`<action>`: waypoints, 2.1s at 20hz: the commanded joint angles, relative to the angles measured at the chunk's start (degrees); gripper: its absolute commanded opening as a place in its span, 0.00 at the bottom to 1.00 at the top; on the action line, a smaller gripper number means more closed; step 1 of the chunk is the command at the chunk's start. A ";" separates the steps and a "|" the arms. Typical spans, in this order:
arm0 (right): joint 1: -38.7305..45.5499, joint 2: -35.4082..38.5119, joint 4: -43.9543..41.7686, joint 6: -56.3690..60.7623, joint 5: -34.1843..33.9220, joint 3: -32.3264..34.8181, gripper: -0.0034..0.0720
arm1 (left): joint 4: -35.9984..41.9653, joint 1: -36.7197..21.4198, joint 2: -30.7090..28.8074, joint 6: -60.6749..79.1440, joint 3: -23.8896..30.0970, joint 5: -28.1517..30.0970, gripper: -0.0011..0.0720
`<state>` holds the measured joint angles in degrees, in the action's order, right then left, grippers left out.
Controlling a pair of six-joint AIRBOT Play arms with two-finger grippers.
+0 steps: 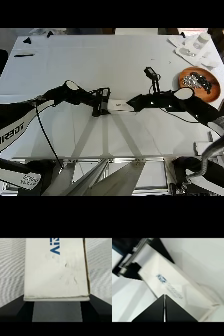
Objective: Fold the box and place the chain.
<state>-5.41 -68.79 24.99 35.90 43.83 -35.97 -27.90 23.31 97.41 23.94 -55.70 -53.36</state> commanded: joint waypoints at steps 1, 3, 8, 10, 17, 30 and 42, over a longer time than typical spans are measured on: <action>1.53 -1.01 0.92 -0.42 -2.38 4.04 0.06 | -0.02 0.00 -0.04 0.02 0.02 -0.02 0.30; 0.83 -1.86 3.04 -0.22 -2.36 4.07 0.06 | -0.02 0.00 -0.04 0.04 0.02 0.00 0.30; -0.70 -3.37 8.52 3.28 -2.43 4.04 0.06 | -0.02 0.00 -0.04 0.04 0.02 0.00 0.30; -0.70 -1.64 8.26 3.28 -3.54 4.04 0.06 | -0.02 0.00 -0.04 0.04 0.02 0.00 0.30; -0.66 16.61 4.02 3.28 -7.89 2.71 0.06 | -0.04 0.00 -0.04 0.04 0.02 0.00 0.30; -0.63 36.65 67.60 49.31 3.89 1.88 0.06 | -0.02 0.00 -0.04 0.04 0.02 0.00 0.30; -0.66 36.65 75.19 49.59 19.63 1.88 0.06 | 1.88 0.39 -0.04 0.00 0.02 -2.95 0.29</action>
<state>-6.02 -32.21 99.70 84.93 62.24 -34.04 -27.75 23.44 97.41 23.97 -55.68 -54.96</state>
